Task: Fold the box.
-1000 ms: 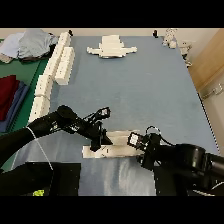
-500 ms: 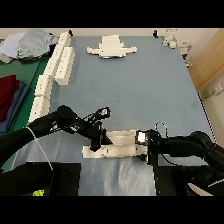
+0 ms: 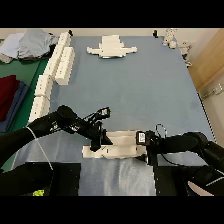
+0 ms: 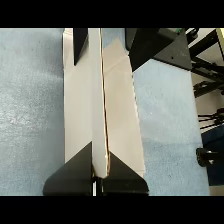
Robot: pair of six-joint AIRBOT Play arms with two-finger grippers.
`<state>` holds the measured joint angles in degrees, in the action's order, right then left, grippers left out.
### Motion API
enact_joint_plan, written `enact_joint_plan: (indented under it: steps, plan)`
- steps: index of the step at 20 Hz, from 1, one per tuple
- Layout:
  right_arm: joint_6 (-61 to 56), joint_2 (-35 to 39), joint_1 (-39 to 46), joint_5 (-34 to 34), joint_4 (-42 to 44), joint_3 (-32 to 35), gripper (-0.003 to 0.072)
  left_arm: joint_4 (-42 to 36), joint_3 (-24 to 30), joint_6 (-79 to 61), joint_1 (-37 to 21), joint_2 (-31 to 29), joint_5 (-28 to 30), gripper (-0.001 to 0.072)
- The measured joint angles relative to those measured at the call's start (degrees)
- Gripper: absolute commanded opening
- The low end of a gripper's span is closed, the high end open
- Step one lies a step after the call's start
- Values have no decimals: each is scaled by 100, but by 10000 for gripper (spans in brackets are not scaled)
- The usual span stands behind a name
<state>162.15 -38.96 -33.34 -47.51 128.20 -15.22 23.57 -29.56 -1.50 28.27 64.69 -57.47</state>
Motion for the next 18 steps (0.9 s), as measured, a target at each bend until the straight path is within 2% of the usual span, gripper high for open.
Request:
enact_joint_plan:
  steps: [9,18]
  plan:
    - [173,-481,15,61,146,2,677,2,0,-2,0,0,-11,14]
    - [817,-595,17,-35,378,2,678,4,0,-2,0,0,-9,14]
